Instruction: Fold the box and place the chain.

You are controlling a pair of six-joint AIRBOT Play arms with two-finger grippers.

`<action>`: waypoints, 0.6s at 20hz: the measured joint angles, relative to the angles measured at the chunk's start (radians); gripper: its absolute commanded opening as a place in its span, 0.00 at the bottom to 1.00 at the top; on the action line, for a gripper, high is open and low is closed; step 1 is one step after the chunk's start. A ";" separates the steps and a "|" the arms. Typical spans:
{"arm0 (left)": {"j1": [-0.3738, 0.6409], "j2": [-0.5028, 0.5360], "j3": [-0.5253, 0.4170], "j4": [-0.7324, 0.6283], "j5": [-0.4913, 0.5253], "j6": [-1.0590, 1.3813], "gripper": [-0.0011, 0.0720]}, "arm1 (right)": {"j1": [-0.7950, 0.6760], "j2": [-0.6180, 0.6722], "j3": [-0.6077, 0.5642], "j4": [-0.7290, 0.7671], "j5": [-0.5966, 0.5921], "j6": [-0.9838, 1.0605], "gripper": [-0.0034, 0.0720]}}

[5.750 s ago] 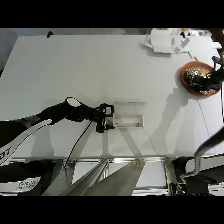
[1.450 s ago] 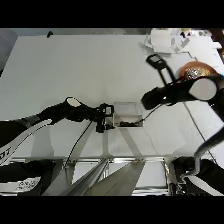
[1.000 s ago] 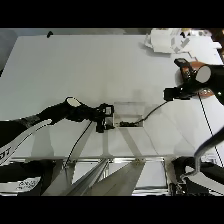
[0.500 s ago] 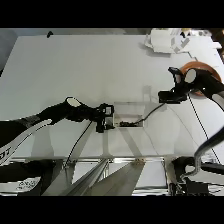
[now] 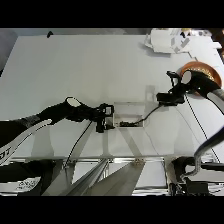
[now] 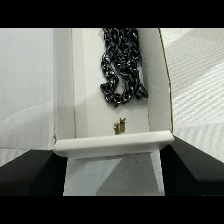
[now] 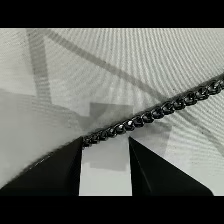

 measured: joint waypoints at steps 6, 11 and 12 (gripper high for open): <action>0.000 0.000 0.000 0.000 0.000 0.000 0.03 | 0.000 -0.003 -0.001 0.018 0.017 -0.030 0.07; 0.000 0.000 0.000 0.000 0.000 0.000 0.03 | 0.001 0.076 -0.001 0.033 0.090 -0.108 0.07; 0.000 0.000 0.000 0.000 0.000 0.000 0.03 | 0.006 0.114 -0.001 0.036 0.111 -0.120 0.07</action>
